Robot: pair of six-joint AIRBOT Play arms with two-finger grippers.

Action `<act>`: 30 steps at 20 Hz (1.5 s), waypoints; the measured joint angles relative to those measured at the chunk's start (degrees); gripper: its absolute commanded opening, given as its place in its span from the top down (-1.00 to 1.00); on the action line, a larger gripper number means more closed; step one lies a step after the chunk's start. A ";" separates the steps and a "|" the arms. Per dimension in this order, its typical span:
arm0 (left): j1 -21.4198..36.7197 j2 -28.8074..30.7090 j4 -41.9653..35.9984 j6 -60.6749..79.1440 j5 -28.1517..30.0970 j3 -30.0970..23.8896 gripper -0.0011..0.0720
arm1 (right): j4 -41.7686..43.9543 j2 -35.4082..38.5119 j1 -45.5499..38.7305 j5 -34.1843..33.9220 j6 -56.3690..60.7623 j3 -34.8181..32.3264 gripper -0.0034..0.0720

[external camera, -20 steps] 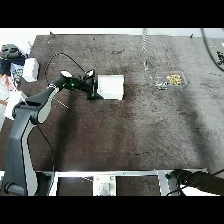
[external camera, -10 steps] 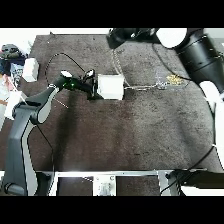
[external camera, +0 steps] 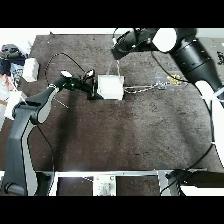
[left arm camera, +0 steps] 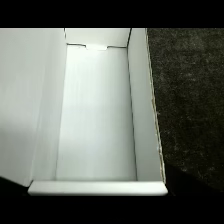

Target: Fold the box and place the chain.

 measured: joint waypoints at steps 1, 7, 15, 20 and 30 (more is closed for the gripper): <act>0.00 0.00 0.00 0.00 0.00 0.00 0.02 | -1.49 1.01 -0.79 0.22 0.39 -0.04 0.87; 0.00 0.00 -0.02 0.00 0.00 0.00 0.02 | -8.94 7.96 -6.19 0.94 2.67 -0.04 0.87; 0.00 0.00 -0.02 0.00 0.00 0.00 0.02 | 3.98 9.29 -3.08 1.20 -2.99 -3.34 0.87; 0.00 0.00 -0.02 0.00 0.00 0.00 0.02 | 7.02 5.90 0.07 -1.22 -4.31 -9.92 0.87; 0.00 0.00 0.00 0.00 0.00 0.00 0.02 | 9.07 -3.37 0.72 -11.67 -4.68 -17.77 -0.04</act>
